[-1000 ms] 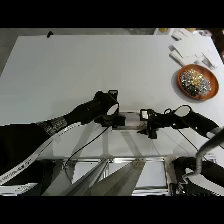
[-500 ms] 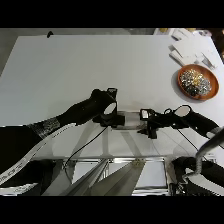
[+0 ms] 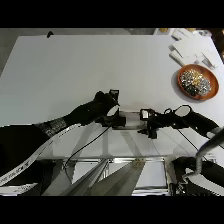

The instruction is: Fold the box and place the chain.

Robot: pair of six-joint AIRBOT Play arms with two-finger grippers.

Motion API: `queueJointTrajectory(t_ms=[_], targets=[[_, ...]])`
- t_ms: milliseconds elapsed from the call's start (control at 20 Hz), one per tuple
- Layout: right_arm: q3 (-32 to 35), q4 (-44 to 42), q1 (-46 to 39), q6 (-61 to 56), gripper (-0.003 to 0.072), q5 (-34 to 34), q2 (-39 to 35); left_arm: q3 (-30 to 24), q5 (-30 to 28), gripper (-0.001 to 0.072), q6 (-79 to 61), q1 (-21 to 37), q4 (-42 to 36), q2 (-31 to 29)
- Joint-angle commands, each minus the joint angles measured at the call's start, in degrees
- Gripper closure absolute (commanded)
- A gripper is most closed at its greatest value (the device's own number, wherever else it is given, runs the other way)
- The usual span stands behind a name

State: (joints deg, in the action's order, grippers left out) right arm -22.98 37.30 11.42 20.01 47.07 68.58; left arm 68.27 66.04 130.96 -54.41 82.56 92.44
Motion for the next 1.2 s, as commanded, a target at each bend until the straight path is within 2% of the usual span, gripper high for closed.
queueJointTrajectory(t_ms=[0,50,100,400,450,550,850,1050,1100,1150], targets=[[0.0,-0.04,0.0,-0.04,0.0287,0.09,0.0,0.02,-0.48,0.0642,-0.02,-0.33,0.04,1.57],[0.0,-0.02,0.0,-0.04,0.0287,0.09,0.0,0.02,-0.48,0.0688,-0.02,-0.33,0.17,1.57],[0.0,-0.04,0.0,-0.02,0.0287,0.09,0.0,0.02,-0.46,0.0698,-0.02,-0.33,0.28,1.57],[0.0,-0.02,0.0,-0.02,0.0287,0.09,0.0,0.02,-0.46,0.0698,0.44,-0.31,0.39,1.51],[0.0,-0.04,0.0,-0.02,0.0287,0.09,0.0,0.04,-0.46,0.0665,0.42,-0.28,0.17,1.25],[0.0,-0.04,0.0,-0.02,0.0287,0.09,0.0,0.04,-0.2,0.0482,0.22,-0.02,-0.22,0.02],[0.0,-0.02,0.0,-0.02,0.0287,0.07,-0.02,0.04,0.96,0.0477,-4.02,3.1,-0.94,-7.72],[0.0,-0.04,0.0,-0.04,0.0287,0.09,-0.02,0.02,5.14,0.0476,-16.26,6.6,-2.21,-15.1],[0.0,-0.02,0.0,-0.04,0.0287,0.07,-0.02,0.02,7.04,0.0453,-19.76,7.65,-2.49,-17.16],[0.0,-0.04,0.0,-0.02,0.0287,0.11,-0.02,0.02,9.42,0.0318,-23.52,8.68,-2.84,-19.04]])
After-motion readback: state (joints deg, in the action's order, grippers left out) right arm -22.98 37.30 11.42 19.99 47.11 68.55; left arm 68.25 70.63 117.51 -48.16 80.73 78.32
